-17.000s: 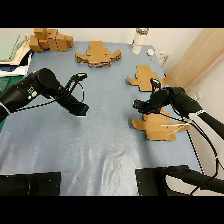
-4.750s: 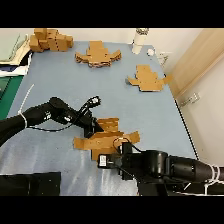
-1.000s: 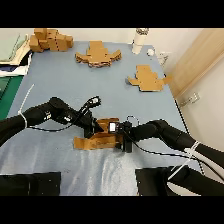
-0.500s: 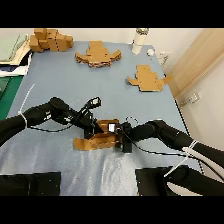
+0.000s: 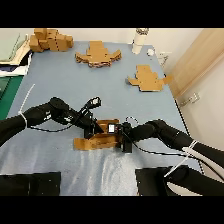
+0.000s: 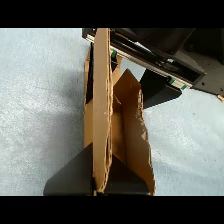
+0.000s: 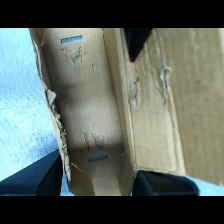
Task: Fold the box.
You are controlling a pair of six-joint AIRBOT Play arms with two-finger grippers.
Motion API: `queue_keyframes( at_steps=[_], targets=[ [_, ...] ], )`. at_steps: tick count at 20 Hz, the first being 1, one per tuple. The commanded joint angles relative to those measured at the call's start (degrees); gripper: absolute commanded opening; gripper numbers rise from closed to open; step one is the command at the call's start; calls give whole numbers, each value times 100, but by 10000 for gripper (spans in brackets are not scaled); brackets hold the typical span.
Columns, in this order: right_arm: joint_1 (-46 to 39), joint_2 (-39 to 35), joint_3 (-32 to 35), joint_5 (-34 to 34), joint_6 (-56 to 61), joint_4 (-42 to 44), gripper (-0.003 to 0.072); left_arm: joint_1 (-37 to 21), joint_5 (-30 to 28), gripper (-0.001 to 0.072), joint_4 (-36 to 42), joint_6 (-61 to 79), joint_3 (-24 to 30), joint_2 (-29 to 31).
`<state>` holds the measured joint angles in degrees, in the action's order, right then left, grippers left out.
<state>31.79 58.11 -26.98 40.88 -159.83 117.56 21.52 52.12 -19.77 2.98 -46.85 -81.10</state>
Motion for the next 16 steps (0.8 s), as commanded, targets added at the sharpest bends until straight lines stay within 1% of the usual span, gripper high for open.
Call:
queue_keyframes(
  at_steps=[1, 4, 6, 9, 16],
  targets=[
    [4, 4, 4, 15, 7, -33, 512, -7, -9, 15, 2, 2, 2, -4],
    [4, 4, 4, 15, 13, -33, 512, -7, -9, 15, 2, 2, 2, -4],
    [4, 4, 4, 13, 42, -33, 592, -7, -9, 15, 2, 2, 2, -4],
    [4, 4, 4, 15, 39, -35, 592, -9, -129, 15, 2, 26, 2, -4],
    [0, 4, 4, 17, 42, -35, 586, -7, -111, 15, 9, 24, 2, -4]
  ],
)
